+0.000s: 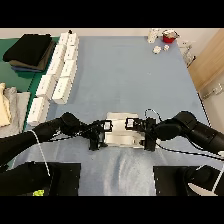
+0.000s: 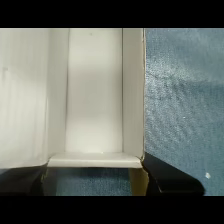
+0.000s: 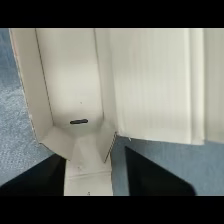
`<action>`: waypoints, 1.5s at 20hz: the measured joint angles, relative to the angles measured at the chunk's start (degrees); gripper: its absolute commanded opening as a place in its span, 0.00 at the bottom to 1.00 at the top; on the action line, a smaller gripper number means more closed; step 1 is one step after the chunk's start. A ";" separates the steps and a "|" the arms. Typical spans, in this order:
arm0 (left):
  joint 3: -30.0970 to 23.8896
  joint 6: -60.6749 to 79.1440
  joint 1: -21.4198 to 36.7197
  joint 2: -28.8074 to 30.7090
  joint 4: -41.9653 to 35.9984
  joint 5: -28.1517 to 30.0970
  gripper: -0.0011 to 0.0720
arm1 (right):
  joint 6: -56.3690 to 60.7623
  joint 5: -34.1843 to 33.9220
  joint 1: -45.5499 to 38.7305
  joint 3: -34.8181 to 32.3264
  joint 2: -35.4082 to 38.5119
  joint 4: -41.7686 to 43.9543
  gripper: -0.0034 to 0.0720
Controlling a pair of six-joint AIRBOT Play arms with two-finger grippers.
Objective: Fold the box.
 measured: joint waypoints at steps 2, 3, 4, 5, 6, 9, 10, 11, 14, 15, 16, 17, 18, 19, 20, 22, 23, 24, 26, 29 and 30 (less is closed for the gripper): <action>0.00 0.00 0.00 0.00 0.00 0.00 0.73 | -0.24 0.11 0.79 -0.02 -0.28 0.15 0.42; 0.00 0.00 0.00 0.00 0.00 0.00 0.73 | -0.28 0.31 1.16 0.00 -0.35 0.22 0.42; 0.00 0.00 0.00 0.00 0.00 0.00 0.73 | -0.31 0.35 1.53 -0.02 -0.42 0.33 0.42; 0.00 0.00 0.00 0.00 0.00 0.00 0.73 | -0.39 0.39 1.88 -0.02 -0.46 0.42 0.41; 0.00 0.00 0.00 0.00 0.00 0.00 0.73 | -0.39 0.50 2.12 -0.02 -0.50 0.55 0.36; 0.00 0.00 0.00 0.00 0.00 0.00 0.73 | -0.44 1.44 2.51 -0.02 -0.52 1.57 0.26; 0.00 -0.02 0.00 0.00 0.00 0.00 0.73 | -0.46 1.92 2.56 -0.02 -0.52 1.92 0.26; 0.00 0.00 0.00 0.00 0.02 0.00 0.73 | -0.48 2.19 2.60 -0.02 -0.52 2.14 0.26; 0.00 -0.02 0.00 0.00 0.02 0.00 0.73 | -0.74 3.50 2.67 -0.02 -0.52 3.06 0.26; 0.00 -0.02 0.00 0.00 0.02 0.00 0.73 | -0.87 3.82 2.69 -0.02 -0.52 3.39 0.26; 0.00 -0.02 0.00 0.00 0.02 0.00 0.73 | -0.94 4.02 2.69 -0.02 -0.55 3.82 0.26; 0.00 -0.02 0.00 0.00 0.02 0.00 0.73 | -1.31 4.33 2.69 -0.02 -0.57 4.42 0.27; 0.00 -0.02 0.00 0.00 0.02 0.00 0.73 | -1.55 4.46 2.71 -0.02 -0.57 4.92 0.37; 0.00 -0.02 0.00 0.00 0.02 0.00 0.73 | -1.81 4.57 2.71 -0.02 -0.57 5.40 0.51; 0.00 -0.04 0.00 0.00 0.02 0.00 0.73 | -2.08 4.59 2.71 -0.07 -0.57 5.81 0.52; 0.00 -0.04 0.00 0.00 0.00 0.00 0.73 | -2.45 4.59 2.71 -0.11 -0.57 6.29 0.64; 0.00 -0.04 0.00 0.00 0.00 0.02 0.73 | -2.67 4.59 2.71 -0.17 -0.57 6.51 0.82; 0.00 -0.04 0.00 0.00 0.00 0.02 0.73 | -2.91 4.63 2.73 -0.33 -0.55 6.93 0.85; 0.00 0.00 0.00 0.00 0.00 0.04 0.73 | -3.28 5.03 2.73 -0.79 -0.55 7.23 0.85; 0.00 0.00 0.00 0.00 0.00 0.02 0.73 | -3.69 5.86 2.71 -1.33 -0.55 7.54 0.85; 0.00 0.00 0.00 0.00 0.00 0.02 0.73 | -3.82 5.99 2.71 -1.42 -0.55 7.63 0.85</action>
